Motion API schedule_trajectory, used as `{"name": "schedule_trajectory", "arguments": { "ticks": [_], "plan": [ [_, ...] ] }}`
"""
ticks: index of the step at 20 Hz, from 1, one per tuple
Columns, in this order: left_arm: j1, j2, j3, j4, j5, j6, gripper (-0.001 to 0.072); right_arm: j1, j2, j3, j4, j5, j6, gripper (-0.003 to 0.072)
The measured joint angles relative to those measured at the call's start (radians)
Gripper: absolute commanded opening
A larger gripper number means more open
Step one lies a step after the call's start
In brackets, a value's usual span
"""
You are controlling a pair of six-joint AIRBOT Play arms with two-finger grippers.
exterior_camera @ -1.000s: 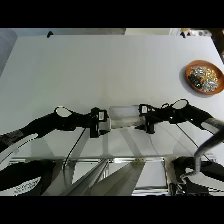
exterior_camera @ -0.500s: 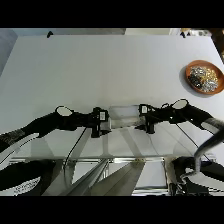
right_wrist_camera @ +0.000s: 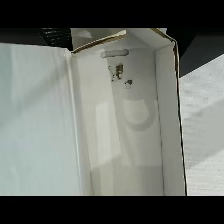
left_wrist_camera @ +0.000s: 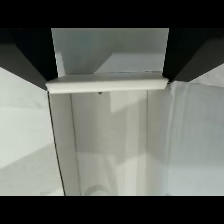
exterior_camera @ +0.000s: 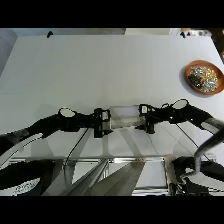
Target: Fold the box and place the chain.
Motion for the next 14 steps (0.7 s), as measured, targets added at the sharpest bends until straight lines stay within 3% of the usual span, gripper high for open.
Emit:
{"name": "schedule_trajectory", "arguments": {
  "ticks": [3,4,14],
  "plan": [
    [-0.002,-0.003,0.0,-0.006,0.002,0.001,0.0174,0.0,0.0,0.0,0.0,0.0,0.0,0.0275],
    [-0.003,-0.003,0.0,-0.008,0.005,0.001,0.0135,0.0,0.0,0.0,0.0,0.0,0.0,0.0275],
    [-0.003,-0.003,0.0,-0.013,0.013,0.004,0.0136,0.0,0.0,0.0,0.0,0.0,0.0,0.0275]
  ]
}}
